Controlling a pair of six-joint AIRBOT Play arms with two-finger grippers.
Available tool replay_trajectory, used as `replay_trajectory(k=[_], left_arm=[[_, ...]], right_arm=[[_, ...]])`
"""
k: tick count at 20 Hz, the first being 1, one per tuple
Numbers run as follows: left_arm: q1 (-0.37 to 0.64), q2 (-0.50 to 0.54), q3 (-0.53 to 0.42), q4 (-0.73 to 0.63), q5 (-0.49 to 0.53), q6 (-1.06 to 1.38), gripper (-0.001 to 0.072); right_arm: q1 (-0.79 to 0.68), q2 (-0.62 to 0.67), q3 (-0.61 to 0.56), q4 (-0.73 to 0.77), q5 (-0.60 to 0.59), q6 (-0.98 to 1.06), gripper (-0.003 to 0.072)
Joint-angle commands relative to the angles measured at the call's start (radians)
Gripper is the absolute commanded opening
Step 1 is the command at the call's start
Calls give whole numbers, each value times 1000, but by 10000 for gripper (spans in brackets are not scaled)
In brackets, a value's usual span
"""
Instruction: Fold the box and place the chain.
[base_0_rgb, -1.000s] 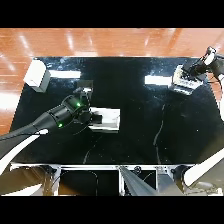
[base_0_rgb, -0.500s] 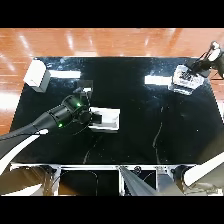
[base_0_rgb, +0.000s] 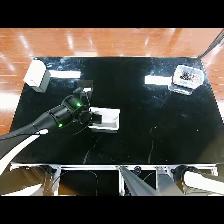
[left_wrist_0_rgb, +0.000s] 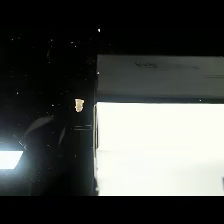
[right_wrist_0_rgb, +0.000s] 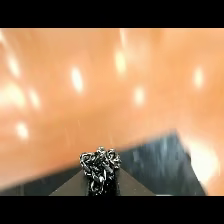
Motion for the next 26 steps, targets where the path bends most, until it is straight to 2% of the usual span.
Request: replay_trajectory(k=[1, 5, 8, 11, 13, 16, 20, 22, 26], left_arm=[[0, -1, 1, 1, -3, 0, 20], [0, -1, 1, 1, -3, 0, 20], [0, -1, 1, 1, -3, 0, 20], [0, -1, 1, 1, -3, 2, 20], [0, -1, 1, 2, -3, 2, 20], [0, -1, 1, 2, -3, 2, 20], [0, -1, 1, 1, -3, 1, 20], [-1, -1, 1, 1, -2, 1, 20], [0, -1, 1, 1, -2, 2, 20]], right_arm=[[34, 220, 2, 0, -29, -29, 30], [118, 403, 2, 1, 6, -35, 31], [239, 500, 2, 8, 85, -40, 32], [410, 528, 1, 39, 343, -40, 35], [551, 528, -22, 119, 423, -40, 35], [763, 523, -80, 172, 424, 14, 35], [986, 517, -199, 183, 304, 71, 36], [1029, 497, -246, 183, 236, 73, 36], [1034, 410, -267, 195, 205, 56, 36]])
